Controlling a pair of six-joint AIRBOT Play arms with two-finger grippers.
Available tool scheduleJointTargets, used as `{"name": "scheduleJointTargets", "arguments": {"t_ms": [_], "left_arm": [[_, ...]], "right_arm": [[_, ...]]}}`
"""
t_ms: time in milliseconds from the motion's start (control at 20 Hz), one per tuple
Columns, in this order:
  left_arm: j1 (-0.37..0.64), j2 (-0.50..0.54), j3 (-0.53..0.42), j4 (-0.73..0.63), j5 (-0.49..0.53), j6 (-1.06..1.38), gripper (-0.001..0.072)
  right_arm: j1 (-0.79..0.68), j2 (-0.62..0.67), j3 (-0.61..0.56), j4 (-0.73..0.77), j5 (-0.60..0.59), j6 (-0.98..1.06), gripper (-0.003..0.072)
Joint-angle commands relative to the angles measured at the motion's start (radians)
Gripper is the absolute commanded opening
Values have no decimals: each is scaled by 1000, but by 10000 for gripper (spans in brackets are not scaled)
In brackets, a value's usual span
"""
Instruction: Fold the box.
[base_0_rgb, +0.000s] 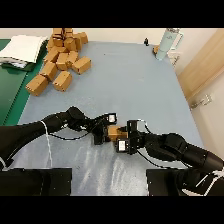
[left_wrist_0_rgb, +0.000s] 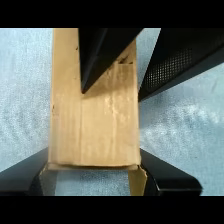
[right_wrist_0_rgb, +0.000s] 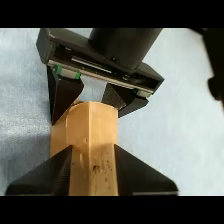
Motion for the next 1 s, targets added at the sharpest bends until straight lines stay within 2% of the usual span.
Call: {"name": "scheduleJointTargets", "arguments": {"t_ms": [0,250,300,400,550,600,700,850,900,950], "left_arm": [[-1,0,0,0,-2,0,518],[-1,0,0,0,-2,0,518],[-1,0,0,0,-2,1,518],[-1,0,0,0,-2,0,518],[-1,0,0,0,-2,0,518],[-1,0,0,0,-2,1,518],[-1,0,0,0,-2,0,518],[-1,0,0,0,-2,0,518],[-1,0,0,0,-2,0,518],[-1,0,0,0,-2,0,518]], "right_arm": [[0,16,0,0,-3,0,341],[0,15,4,0,-3,0,341],[0,15,9,0,-2,0,355],[0,15,15,0,-4,0,440],[0,13,15,2,-24,2,439],[0,11,15,2,-31,3,412],[0,8,15,1,-31,3,306],[0,8,16,1,-30,3,266],[0,8,17,1,-30,3,177],[0,8,19,0,-30,3,155]]}}
